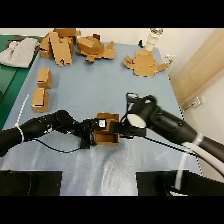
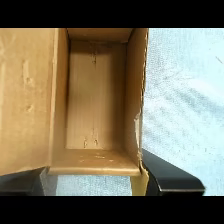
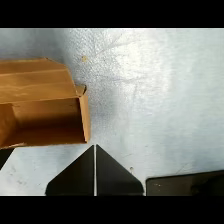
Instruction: Fold the box.
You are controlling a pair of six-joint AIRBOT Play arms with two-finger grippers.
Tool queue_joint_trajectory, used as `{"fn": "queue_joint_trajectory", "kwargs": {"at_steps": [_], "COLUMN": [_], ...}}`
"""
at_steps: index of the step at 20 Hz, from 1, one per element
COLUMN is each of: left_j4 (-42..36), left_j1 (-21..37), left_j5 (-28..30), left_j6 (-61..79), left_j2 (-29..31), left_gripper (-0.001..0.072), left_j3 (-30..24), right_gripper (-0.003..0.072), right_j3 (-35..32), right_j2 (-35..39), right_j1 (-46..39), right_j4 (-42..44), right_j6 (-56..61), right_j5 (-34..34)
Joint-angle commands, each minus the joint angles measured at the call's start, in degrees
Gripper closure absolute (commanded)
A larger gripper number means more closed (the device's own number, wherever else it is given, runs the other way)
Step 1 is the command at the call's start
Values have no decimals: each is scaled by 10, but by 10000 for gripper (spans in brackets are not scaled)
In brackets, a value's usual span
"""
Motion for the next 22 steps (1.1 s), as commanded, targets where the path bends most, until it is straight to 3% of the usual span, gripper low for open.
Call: {"fn": "queue_joint_trajectory", "kwargs": {"at_steps": [1,3,4,6,8,11,13,16,18,20,22], "left_j4": [0,0,0,0,0,0,0,0,0,0,0], "left_j1": [0,0,0,0,0,0,0,0,-1,0,0], "left_j5": [-1,0,0,-2,-1,-1,-1,-1,-1,-1,-1], "left_j6": [0,0,0,0,0,0,0,0,0,0,0], "left_j2": [0,0,0,0,0,0,0,0,0,0,0], "left_gripper": [307,307,307,307,307,307,307,307,307,308,307], "left_j3": [0,0,0,0,0,0,0,0,0,0,0], "right_gripper": [685,686,686,686,686,686,686,686,686,685,685], "right_j3": [-9,-39,-58,-94,-116,-117,-117,-117,-117,-124,-150], "right_j2": [76,106,113,103,57,-66,-138,-203,-207,-184,-133], "right_j1": [-37,-116,-167,-266,-354,-445,-466,-458,-437,-403,-368], "right_j4": [-21,1,43,185,378,649,741,757,756,754,754], "right_j6": [10,-45,-94,-245,-452,-761,-884,-997,-1060,-1116,-1160], "right_j5": [27,-24,-87,-214,-273,-237,-192,-79,-12,10,-15]}}
